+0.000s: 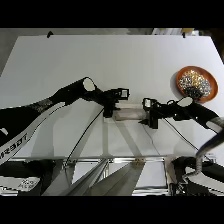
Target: Fold the box and place the chain.
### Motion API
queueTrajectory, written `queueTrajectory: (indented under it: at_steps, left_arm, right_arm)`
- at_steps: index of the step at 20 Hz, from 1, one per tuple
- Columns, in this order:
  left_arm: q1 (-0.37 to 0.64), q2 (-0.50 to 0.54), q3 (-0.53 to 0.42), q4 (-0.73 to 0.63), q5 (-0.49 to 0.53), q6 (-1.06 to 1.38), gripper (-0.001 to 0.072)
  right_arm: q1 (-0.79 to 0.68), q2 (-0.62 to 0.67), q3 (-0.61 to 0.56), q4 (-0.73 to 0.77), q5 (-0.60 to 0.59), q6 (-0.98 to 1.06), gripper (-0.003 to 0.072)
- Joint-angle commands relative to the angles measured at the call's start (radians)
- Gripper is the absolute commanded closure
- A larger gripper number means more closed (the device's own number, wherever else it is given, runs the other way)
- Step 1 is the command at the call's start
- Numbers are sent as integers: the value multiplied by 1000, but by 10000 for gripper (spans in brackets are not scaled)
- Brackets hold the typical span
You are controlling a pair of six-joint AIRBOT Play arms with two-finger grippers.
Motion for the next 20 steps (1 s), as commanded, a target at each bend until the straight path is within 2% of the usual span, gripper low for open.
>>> queueTrajectory:
  at_steps: [1,20]
  left_arm:
    - [1,1,1,-2,1,-1,693]
    - [1,1,1,-2,1,-1,693]
  right_arm:
    - [-5,-1,1,-2,-6,0,297]
    - [-5,-1,1,-2,-13,0,288]
